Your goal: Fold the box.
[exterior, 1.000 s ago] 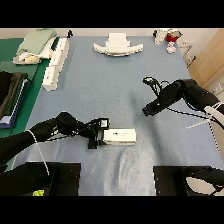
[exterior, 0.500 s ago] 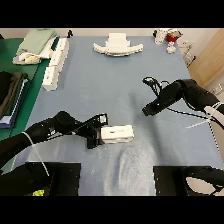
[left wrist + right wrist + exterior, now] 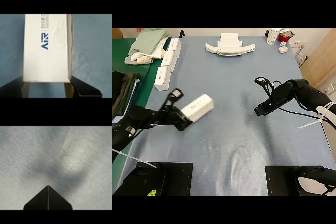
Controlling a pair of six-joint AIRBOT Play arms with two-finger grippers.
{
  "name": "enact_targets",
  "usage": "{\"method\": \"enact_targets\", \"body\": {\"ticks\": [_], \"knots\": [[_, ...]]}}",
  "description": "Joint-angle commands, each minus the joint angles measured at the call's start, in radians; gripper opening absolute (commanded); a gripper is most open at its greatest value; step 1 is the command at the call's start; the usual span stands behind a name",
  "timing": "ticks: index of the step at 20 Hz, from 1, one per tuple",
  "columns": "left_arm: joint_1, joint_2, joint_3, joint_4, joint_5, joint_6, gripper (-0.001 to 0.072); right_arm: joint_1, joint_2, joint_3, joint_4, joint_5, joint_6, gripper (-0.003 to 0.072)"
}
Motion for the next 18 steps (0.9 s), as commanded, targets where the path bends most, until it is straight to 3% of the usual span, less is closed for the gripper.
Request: {"method": "enact_targets", "body": {"ticks": [1,4,6,15,18], "knots": [[0.301,0.050,0.001,0.021,-0.051,-0.041,0.0415,0.000,-0.001,0.001,0.000,0.000,0.000,0.0004],[0.487,0.047,0.001,0.024,-0.007,-0.040,0.0415,0.000,-0.001,0.001,0.000,0.000,0.000,0.0004],[0.550,0.045,0.001,0.026,0.030,-0.040,0.0415,0.000,-0.001,0.001,0.000,0.000,0.000,0.0004],[0.563,-0.107,0.018,0.029,0.228,-0.040,0.0415,0.000,-0.001,0.001,0.000,0.000,0.000,0.0004],[0.559,-0.188,0.062,0.029,0.233,-0.035,0.0415,0.000,-0.001,0.001,0.000,0.000,0.000,0.0004]]}}
